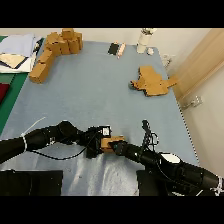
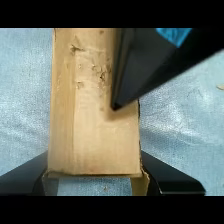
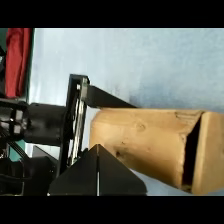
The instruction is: Fold the box.
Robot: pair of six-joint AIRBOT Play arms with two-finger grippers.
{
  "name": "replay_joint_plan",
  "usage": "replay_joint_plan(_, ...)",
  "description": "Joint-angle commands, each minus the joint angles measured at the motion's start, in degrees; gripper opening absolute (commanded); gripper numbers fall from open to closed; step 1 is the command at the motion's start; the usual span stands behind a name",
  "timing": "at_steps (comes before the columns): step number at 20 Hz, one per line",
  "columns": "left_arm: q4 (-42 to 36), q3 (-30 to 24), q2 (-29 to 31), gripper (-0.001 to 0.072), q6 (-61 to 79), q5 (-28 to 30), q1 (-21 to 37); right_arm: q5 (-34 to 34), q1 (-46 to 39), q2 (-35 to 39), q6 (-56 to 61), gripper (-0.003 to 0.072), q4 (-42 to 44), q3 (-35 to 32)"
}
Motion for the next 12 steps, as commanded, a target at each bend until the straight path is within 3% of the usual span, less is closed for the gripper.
replay_joint_plan(1, 0.0, 0.0, 0.0, 0.0456, 0.0, 0.0, 0.0, 1.3, 0.7, -3.9, 1.9, 0.0002, -1.1, -0.1)
replay_joint_plan(7, 0.0, 0.0, 0.0, 0.0455, 0.0, 0.0, 0.0, 3.1, 0.7, -8.7, 1.8, 0.0002, -1.2, 0.0)
replay_joint_plan(10, 0.0, 0.0, 0.0, 0.0455, 0.0, 0.0, 0.0, 2.7, 0.7, -4.3, 0.2, 0.0, -4.9, 0.4)
replay_joint_plan(12, 0.0, 0.0, 0.0, 0.0455, 0.0, 0.0, 0.0, -2.0, 0.7, 1.7, 0.0, 0.0, -7.4, 1.3)
